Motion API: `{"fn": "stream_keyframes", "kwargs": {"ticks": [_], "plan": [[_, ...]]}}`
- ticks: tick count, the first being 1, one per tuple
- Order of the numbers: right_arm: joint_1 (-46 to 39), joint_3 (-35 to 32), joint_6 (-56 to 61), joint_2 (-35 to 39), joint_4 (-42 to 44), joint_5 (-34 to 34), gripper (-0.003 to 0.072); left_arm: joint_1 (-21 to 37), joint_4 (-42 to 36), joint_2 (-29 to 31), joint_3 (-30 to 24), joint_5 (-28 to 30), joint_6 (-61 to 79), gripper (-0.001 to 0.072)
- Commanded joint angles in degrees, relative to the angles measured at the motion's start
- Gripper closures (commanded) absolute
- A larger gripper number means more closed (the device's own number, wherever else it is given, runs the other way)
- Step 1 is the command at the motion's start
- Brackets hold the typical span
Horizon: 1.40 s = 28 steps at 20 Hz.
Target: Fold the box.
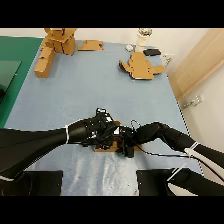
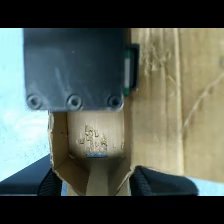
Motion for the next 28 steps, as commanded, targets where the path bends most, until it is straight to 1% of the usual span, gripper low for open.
{"fn": "stream_keyframes", "kwargs": {"ticks": [1,4,6,9,13,17,19,24,27,28], "plan": [[0.0,0.0,0.0,0.0,0.0,0.0,0.0179,0.3,-0.3,1.4,-0.2,2.8,-0.2,-0.0003],[0.0,0.0,0.0,0.0,0.0,0.0,0.0180,1.0,-0.7,3.8,-2.4,2.8,-0.2,-0.0003],[0.0,0.0,0.0,0.0,0.0,0.0,0.0180,1.3,-1.3,5.8,-4.4,4.2,-0.2,-0.0003],[0.0,0.0,0.0,0.0,0.0,0.0,0.0180,1.3,-1.8,9.0,-7.1,7.8,-0.4,-0.0003],[0.0,0.0,0.0,0.0,0.0,0.0,0.0180,2.9,-6.0,12.7,-11.2,15.2,-0.3,-0.0002],[0.0,0.0,0.0,0.0,0.0,0.0,0.0180,4.5,-7.3,16.2,-14.2,18.4,-0.3,-0.0002],[0.0,0.0,0.0,0.0,0.0,0.0,0.0180,5.7,-7.9,18.7,-16.0,20.5,-0.3,-0.0002],[0.0,0.0,0.0,0.0,0.0,0.0,0.0180,9.0,-7.9,25.7,-21.6,23.4,-0.1,-0.0002],[0.0,0.0,0.0,0.0,0.0,0.0,0.0180,10.8,-7.9,31.1,-24.3,25.2,3.9,0.0000],[0.0,0.0,0.0,0.0,0.0,0.0,0.0180,11.9,-7.9,33.1,-25.9,25.9,4.4,0.0014]]}}
